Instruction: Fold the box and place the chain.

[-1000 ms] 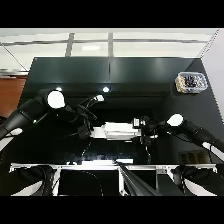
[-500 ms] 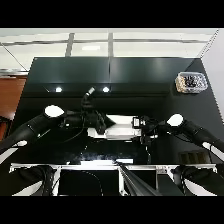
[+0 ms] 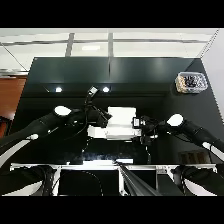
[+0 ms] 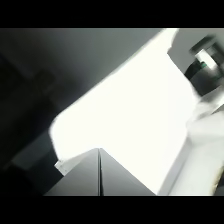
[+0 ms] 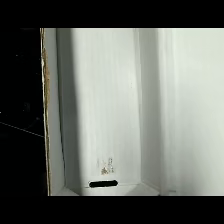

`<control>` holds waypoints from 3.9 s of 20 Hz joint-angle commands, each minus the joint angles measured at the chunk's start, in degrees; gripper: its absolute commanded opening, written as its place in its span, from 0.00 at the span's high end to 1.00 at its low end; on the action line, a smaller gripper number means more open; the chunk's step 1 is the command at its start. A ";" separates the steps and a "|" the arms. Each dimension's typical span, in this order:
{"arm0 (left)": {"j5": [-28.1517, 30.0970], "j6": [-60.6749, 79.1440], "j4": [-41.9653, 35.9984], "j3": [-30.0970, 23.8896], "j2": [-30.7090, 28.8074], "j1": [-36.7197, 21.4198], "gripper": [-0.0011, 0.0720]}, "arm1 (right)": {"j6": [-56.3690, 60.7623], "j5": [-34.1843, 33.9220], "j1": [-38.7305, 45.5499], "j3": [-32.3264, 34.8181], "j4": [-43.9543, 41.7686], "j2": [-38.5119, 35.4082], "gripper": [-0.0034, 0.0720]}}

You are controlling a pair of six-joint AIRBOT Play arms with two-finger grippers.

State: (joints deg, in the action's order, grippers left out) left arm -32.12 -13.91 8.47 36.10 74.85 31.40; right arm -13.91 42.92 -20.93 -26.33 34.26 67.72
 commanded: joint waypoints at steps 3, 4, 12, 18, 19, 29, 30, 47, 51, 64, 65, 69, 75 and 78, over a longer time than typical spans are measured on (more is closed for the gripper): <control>-3.82 -12.17 19.74 4.81 3.39 1.09 0.94 | 0.00 0.00 -0.02 0.04 -0.02 0.04 0.39; -4.35 -12.68 21.18 5.64 3.30 0.28 0.93 | 0.00 0.00 -0.02 0.04 -0.02 0.04 0.39; -21.86 -20.24 30.42 8.79 -8.83 -9.03 0.85 | 0.00 0.02 -0.02 0.04 -0.02 0.04 0.39; -18.84 -10.71 40.02 1.18 -13.35 -3.76 0.02 | 0.00 0.02 -0.02 0.04 0.00 0.04 0.39; -15.39 -7.19 42.03 0.26 -13.25 -2.64 0.02 | 0.00 0.02 -0.02 0.04 0.00 0.04 0.39; -9.44 0.13 38.66 -1.22 -8.35 2.97 0.31 | 0.00 0.02 -0.02 0.04 -0.02 0.04 0.39; -9.42 0.20 37.38 -1.22 -8.35 3.17 0.36 | 0.00 0.02 -0.02 0.04 0.00 0.04 0.39; -3.45 0.94 27.26 -1.22 -4.79 6.84 0.76 | 0.13 -0.13 -0.02 0.04 -0.02 0.04 0.39; -2.36 0.90 26.84 -1.22 -4.37 6.84 0.76 | 0.13 -0.13 -0.02 0.04 -0.02 0.04 0.39; -6.84 -10.54 35.69 1.25 -9.20 4.46 0.95 | 0.17 -0.24 -0.02 0.04 -0.13 0.04 0.39; -7.17 -15.50 39.67 1.40 -11.74 3.28 0.95 | 0.17 -0.26 -0.02 0.04 -0.13 0.04 0.39; -12.61 -41.48 59.45 1.36 -20.33 -4.39 0.95 | 0.17 -0.26 -0.02 0.04 -0.13 0.04 0.39; -20.50 -71.54 62.38 -3.34 -19.10 -14.99 0.94 | 0.17 -0.26 -0.02 0.04 -0.13 0.04 0.39; -20.76 -72.04 46.69 -7.23 -15.69 -17.59 0.94 | 0.17 -0.26 -0.02 0.04 -0.13 0.04 0.39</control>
State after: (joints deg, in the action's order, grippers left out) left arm -51.16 -79.37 65.14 31.94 57.14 16.60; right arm -13.76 42.63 -20.93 -26.30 34.13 67.72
